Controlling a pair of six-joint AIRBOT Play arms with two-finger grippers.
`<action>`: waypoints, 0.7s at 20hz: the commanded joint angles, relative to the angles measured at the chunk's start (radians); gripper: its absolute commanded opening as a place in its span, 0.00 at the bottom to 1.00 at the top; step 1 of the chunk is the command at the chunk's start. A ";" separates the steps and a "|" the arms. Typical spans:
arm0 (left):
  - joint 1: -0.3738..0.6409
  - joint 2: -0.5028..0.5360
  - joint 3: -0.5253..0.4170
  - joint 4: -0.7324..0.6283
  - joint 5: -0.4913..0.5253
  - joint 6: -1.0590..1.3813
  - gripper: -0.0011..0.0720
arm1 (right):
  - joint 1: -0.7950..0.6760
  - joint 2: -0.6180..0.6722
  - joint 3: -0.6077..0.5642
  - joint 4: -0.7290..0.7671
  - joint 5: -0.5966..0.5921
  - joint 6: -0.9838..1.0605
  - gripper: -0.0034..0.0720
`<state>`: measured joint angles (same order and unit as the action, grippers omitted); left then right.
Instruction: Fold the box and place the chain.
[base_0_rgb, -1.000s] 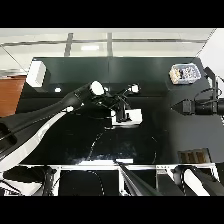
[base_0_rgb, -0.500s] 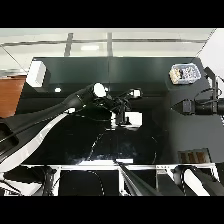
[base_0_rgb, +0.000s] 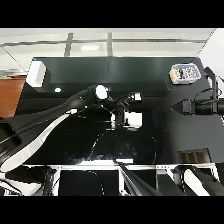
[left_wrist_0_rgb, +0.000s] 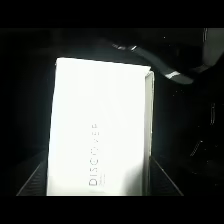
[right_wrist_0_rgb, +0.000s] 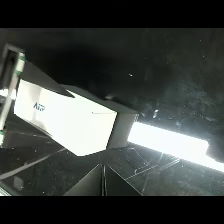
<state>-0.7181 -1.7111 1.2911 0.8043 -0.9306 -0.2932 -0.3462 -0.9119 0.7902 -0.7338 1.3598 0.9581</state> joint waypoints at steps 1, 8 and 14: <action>-0.026 -0.025 0.001 0.034 0.020 0.000 0.98 | -0.001 0.000 0.000 0.000 -0.002 0.000 0.07; -0.075 -0.018 0.018 0.183 0.019 -0.119 0.52 | -0.001 0.000 0.000 0.000 -0.003 0.000 0.07; 0.105 0.132 0.037 0.495 -0.078 -0.608 0.49 | -0.001 0.000 0.000 0.000 -0.003 0.000 0.07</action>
<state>-0.7013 -1.6436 1.3239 1.1465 -0.9497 -0.6525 -0.3462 -0.9119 0.7902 -0.7341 1.3567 0.9581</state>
